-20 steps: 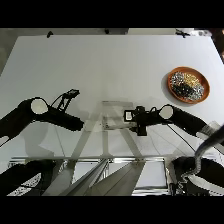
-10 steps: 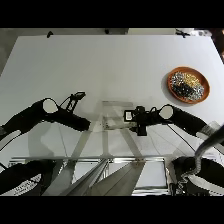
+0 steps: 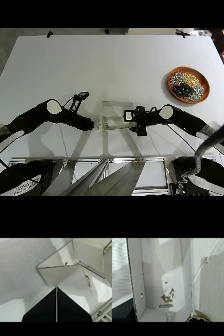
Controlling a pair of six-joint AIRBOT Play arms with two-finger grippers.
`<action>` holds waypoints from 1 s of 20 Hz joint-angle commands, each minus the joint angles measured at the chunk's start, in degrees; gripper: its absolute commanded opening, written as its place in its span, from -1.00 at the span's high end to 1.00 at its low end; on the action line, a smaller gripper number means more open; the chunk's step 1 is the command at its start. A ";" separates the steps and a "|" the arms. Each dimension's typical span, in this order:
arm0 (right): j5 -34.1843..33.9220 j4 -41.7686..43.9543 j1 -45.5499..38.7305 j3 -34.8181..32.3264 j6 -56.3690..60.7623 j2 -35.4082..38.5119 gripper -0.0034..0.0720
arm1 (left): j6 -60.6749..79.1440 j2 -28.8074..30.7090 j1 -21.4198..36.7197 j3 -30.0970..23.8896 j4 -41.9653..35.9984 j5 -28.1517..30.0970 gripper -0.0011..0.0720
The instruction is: Fold the box and place the chain.
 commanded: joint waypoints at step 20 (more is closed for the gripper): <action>0.00 0.00 0.02 0.02 0.00 0.02 -0.17 | -4.46 -1.05 -0.81 -0.04 6.25 1.29 0.97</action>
